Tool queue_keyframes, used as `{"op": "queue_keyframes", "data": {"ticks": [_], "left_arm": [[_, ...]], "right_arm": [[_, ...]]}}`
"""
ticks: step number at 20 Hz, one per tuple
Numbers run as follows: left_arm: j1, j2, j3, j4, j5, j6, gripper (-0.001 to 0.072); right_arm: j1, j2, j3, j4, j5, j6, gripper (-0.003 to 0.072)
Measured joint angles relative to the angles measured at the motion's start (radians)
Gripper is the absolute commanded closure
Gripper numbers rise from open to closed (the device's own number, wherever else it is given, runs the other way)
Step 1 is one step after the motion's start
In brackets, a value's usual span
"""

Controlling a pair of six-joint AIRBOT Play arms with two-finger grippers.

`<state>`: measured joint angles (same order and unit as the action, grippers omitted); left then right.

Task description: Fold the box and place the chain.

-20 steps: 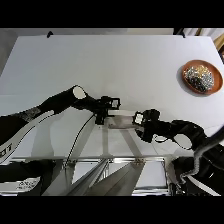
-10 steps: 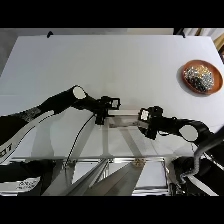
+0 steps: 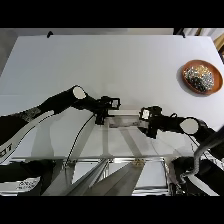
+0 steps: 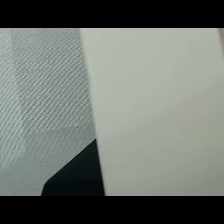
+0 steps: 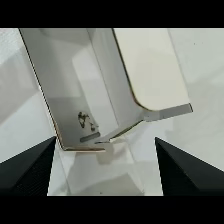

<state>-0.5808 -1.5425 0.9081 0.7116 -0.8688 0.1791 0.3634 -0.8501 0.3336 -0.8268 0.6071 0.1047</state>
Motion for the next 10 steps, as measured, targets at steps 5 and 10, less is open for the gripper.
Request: {"op": "queue_keyframes", "data": {"ticks": [5,10], "left_arm": [[0.0,0.0,0.0,0.0,0.0,0.0,0.0699],[0.0,0.0,0.0,0.0,0.0,0.0,0.0699]], "right_arm": [[-0.072,-0.043,0.0,0.144,0.051,-0.198,-0.0004],[-0.098,-0.099,0.0,0.251,0.08,-0.343,-0.0004]]}}
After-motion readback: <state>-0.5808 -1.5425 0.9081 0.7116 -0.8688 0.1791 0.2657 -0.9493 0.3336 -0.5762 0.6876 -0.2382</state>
